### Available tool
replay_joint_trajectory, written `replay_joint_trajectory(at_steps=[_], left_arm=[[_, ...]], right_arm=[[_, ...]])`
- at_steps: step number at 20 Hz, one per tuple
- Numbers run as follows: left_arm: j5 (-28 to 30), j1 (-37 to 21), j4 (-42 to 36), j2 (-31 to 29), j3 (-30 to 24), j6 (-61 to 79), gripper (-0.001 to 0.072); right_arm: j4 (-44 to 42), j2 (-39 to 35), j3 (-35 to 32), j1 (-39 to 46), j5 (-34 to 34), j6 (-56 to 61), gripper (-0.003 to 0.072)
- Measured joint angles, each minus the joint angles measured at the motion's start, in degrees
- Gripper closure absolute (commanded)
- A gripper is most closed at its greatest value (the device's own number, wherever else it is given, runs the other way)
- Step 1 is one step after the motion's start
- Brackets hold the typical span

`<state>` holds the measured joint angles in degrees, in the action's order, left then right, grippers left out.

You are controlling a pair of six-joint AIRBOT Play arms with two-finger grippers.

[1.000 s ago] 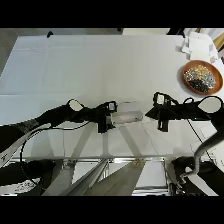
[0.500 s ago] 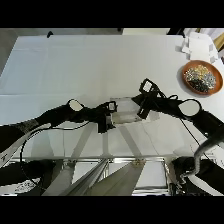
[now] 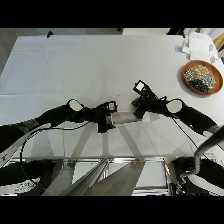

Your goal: Fold the box and place the chain.

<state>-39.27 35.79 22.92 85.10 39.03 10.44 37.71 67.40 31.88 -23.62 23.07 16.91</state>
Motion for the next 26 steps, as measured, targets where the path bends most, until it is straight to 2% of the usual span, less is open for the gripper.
replay_joint_trajectory(at_steps=[5, 9, 13, 17, 18, 19, 26], left_arm=[[0.0, 0.0, 0.0, 0.0, 0.0, 0.0, 0.0459], [0.0, 0.0, 0.0, 0.0, 0.0, 0.0, 0.0459], [0.0, 0.0, 0.0, 0.0, 0.0, 0.0, 0.0459], [0.0, 0.0, 0.0, 0.0, 0.0, 0.0, 0.0459], [0.0, 0.0, 0.0, 0.0, 0.0, 0.0, 0.0459], [0.0, 0.0, 0.0, 0.0, 0.0, 0.0, 0.0459], [0.0, 0.0, 0.0, 0.0, 0.0, 0.0, 0.0459]], right_arm=[[3.6, -0.9, 0.7, 0.0, 4.5, 3.3, 0.0677], [6.5, -4.6, 3.7, 0.6, 12.8, 7.1, 0.0676], [9.2, -7.7, 5.8, 6.1, 24.3, 8.0, 0.0678], [13.9, -8.8, 6.4, 13.3, 33.7, -1.0, 0.0656], [14.9, -8.8, 6.4, 14.6, 34.9, -3.8, 0.0530], [15.8, -8.8, 6.5, 15.6, 35.6, -6.9, 0.0448], [17.4, -5.2, 4.7, 18.1, 35.6, -27.1, 0.0462]])
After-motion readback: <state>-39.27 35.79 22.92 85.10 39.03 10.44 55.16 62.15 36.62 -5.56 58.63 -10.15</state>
